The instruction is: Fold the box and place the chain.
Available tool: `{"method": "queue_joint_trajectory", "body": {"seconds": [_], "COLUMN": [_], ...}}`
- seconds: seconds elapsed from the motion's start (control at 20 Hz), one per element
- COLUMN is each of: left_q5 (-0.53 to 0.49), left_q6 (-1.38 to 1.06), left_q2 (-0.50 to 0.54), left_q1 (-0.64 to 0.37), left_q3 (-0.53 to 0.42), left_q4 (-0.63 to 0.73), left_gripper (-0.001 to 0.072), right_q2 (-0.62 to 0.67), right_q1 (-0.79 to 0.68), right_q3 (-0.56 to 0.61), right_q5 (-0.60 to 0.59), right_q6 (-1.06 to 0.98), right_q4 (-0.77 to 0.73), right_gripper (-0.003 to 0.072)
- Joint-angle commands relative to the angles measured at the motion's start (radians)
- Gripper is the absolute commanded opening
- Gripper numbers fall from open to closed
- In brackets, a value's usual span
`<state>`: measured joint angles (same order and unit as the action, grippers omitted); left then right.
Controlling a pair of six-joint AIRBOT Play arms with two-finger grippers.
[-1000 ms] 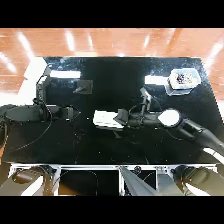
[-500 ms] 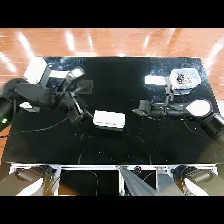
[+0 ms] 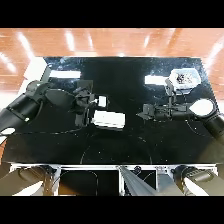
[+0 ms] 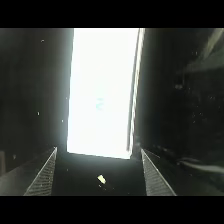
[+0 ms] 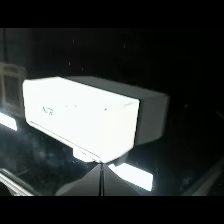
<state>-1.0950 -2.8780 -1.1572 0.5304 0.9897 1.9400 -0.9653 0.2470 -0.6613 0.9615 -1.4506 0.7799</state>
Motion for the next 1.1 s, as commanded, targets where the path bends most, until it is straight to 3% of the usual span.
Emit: {"method": "queue_joint_trajectory", "body": {"seconds": [0.0, 0.25, 0.8, 1.05], "left_q5": [0.006, -0.014, 0.036, 0.008], "left_q6": [-0.107, -0.106, -0.124, -0.124], "left_q2": [-0.054, -0.134, -0.192, -0.206], "left_q1": [0.002, -0.077, -0.110, -0.110], "left_q3": [0.002, 0.002, -0.001, -0.001], "left_q4": [0.043, 0.171, 0.185, 0.190], "left_gripper": [0.0627, 0.0627, 0.0627, 0.0627], "right_q2": [0.001, 0.001, 0.001, 0.001], "right_q1": [-0.002, -0.002, -0.002, -0.002], "right_q3": [-0.001, -0.001, -0.001, -0.001], "right_q5": [-0.002, -0.039, -0.072, -0.080], "right_q6": [-0.006, -0.015, -0.026, -0.026], "right_q4": [0.018, 0.018, 0.019, 0.044], "right_gripper": [0.0033, 0.0033, 0.0033, 0.0033]}}
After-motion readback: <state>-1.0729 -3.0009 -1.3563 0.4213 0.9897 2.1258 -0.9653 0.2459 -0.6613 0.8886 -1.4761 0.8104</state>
